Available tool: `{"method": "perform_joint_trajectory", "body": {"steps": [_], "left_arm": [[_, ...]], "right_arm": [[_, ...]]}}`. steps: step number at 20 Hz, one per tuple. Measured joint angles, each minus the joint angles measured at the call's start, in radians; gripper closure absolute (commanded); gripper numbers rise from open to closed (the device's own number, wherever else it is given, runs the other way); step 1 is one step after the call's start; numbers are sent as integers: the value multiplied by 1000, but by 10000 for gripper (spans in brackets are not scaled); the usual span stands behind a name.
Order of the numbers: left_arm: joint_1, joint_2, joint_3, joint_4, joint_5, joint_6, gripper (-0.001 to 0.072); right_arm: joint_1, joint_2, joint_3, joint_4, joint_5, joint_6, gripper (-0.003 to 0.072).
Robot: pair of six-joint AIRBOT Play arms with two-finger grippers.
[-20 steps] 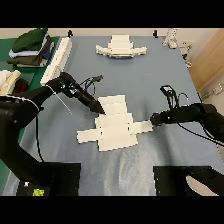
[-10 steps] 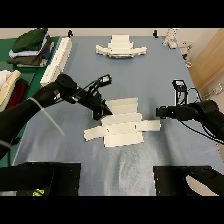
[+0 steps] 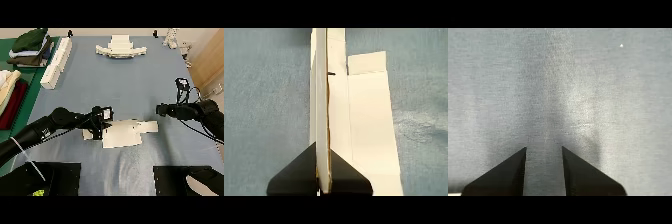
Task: Fold the box.
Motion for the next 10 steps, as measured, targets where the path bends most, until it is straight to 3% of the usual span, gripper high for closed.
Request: {"method": "perform_joint_trajectory", "body": {"steps": [6,10], "left_arm": [[-20,-75,-29,-27,27,12,697],[-5,-67,-15,-12,22,15,697]], "right_arm": [[0,0,0,3,7,17,354],[0,0,0,5,9,20,354]]}}
